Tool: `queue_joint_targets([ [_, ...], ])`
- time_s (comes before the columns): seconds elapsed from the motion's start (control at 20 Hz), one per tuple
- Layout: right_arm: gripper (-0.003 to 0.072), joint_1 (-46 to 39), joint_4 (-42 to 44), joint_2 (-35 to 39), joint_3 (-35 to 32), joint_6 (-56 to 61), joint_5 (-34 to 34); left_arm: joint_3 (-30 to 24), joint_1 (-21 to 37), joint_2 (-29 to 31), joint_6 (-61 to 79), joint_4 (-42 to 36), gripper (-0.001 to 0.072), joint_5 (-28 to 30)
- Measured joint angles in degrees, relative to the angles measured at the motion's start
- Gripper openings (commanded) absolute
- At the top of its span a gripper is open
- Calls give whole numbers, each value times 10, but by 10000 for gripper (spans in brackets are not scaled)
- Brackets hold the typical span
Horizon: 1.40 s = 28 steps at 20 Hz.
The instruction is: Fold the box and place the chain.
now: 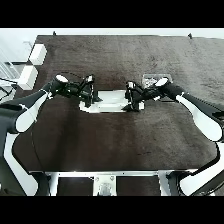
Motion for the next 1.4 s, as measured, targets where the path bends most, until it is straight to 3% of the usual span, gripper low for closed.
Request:
queue_joint_targets([
  [1.2, 630, 11, -24, -62, 64, -2, 28, 0, 0, 0, 0, -1, 21, 0],
  [1.25, 636, 10, -22, -62, 65, -2, 32, 0, 0, 0, 0, -1, 20, 0],
  [1.3, 720, 9, -20, -62, 68, -3, 38, 0, 0, 0, 0, -1, 21, 0],
  [1.4, 720, 8, -14, -63, 71, -8, 51, 0, 0, 0, 0, -1, 20, 0],
])
